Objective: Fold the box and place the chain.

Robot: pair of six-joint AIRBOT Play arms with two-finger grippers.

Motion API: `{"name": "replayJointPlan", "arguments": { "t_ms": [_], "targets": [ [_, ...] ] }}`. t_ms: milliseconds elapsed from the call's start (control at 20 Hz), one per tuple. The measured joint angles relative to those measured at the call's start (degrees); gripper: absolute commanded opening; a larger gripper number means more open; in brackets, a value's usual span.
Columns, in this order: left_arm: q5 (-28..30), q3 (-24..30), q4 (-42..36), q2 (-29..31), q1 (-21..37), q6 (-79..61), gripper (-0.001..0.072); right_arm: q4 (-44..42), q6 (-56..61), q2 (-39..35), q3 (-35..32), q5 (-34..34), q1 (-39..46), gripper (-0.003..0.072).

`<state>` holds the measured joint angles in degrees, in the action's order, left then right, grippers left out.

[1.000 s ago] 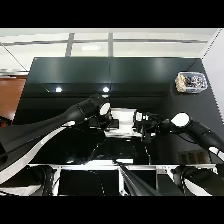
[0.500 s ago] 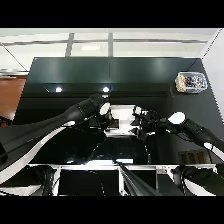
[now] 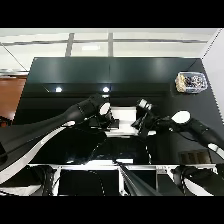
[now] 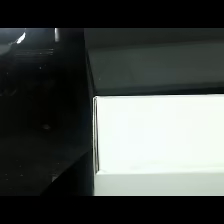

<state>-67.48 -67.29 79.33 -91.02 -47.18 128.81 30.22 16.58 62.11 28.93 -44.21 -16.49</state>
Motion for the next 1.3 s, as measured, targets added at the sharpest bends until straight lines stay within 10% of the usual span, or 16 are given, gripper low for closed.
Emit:
{"name": "replayJointPlan", "arguments": {
  "t_ms": [500,950,1000,1100,1300],
  "targets": [
    [-0.2,0.0,0.1,0.0,0.0,0.0,0.0028,13.9,51.1,-7.8,-6.3,-10.6,31.3,0.0013],
    [-0.1,0.0,0.1,0.0,0.5,0.0,0.0028,-0.6,40.1,3.7,-8.5,-13.0,21.3,0.0015],
    [-0.1,0.0,0.1,0.0,0.5,0.0,0.0028,-2.8,38.6,4.2,-7.5,-13.4,20.6,0.0064],
    [-0.1,0.0,0.1,0.0,0.6,0.0,0.0028,-4.5,36.5,5.0,-4.5,-15.8,19.9,0.0583],
    [-0.1,0.0,0.1,0.0,0.6,0.0,0.0028,-5.6,35.2,5.6,0.4,-22.4,19.0,0.0613]
  ]
}}
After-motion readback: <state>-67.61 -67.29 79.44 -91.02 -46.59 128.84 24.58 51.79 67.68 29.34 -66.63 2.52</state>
